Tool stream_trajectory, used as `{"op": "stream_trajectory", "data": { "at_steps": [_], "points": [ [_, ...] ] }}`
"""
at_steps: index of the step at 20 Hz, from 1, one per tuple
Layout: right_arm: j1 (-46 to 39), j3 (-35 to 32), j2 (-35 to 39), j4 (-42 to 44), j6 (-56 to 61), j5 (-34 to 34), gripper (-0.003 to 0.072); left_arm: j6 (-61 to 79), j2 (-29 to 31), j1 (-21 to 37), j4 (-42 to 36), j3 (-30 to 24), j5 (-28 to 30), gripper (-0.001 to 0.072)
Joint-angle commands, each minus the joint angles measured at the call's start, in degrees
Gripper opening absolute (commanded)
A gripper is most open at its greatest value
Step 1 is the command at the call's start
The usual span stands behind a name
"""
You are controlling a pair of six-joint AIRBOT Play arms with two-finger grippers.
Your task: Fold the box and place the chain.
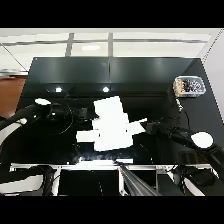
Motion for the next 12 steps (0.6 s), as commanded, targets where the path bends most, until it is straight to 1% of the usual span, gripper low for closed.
{"op": "stream_trajectory", "data": {
  "at_steps": [1,3,5,9,12],
  "points": [
    [0.15,-0.07,0.02,-0.02,0.02,0.20,0.0018,6.91,-5.95,-0.20,-2.40,4.28,-7.28,0.0691],
    [0.15,-0.07,0.02,-0.07,0.02,0.17,0.0018,7.85,-8.94,-0.72,-0.50,6.84,-12.68,0.0691],
    [0.15,-0.07,0.02,-0.28,0.00,0.15,0.0018,7.93,-11.26,-1.88,3.04,9.27,-15.30,0.0690],
    [0.15,-0.07,0.02,-0.66,0.00,0.11,0.0018,15.54,-12.02,-5.29,4.81,12.90,-15.54,0.0688],
    [0.15,-0.07,0.02,-0.68,0.00,0.13,0.0018,17.29,-12.02,-6.84,10.25,15.10,-15.06,0.0681]
  ]
}}
